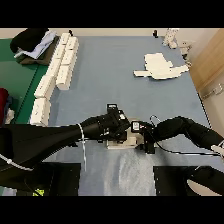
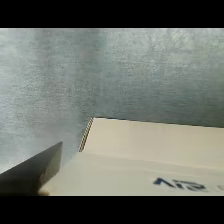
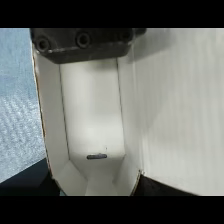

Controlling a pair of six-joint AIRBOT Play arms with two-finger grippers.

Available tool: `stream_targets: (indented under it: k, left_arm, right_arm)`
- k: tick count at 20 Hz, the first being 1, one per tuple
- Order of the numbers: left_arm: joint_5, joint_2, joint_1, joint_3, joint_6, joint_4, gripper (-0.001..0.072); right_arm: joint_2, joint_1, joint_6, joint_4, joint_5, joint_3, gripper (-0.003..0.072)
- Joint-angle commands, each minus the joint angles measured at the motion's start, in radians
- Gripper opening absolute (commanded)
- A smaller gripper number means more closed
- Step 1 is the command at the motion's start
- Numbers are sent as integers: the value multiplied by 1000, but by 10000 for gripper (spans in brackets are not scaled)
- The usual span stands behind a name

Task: Fold the box.

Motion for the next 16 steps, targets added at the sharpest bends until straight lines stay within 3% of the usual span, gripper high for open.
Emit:
stream_targets:
  k: [1, 8, 13, 16]
  left_arm:
    - [-11, 1, 0, 0, -6, 1, 602]
    - [-53, 2, 0, 39, 34, 2, 602]
    - [-316, 23, 0, 166, 127, 47, 602]
    - [-394, 77, 0, 221, 187, 52, 602]
  right_arm:
    - [0, 1, 1, 1, 0, 0, 523]
    - [0, 1, 1, 1, 0, 0, 523]
    - [0, 1, 1, 1, 0, 0, 523]
    - [0, 1, 1, 1, 0, 0, 523]
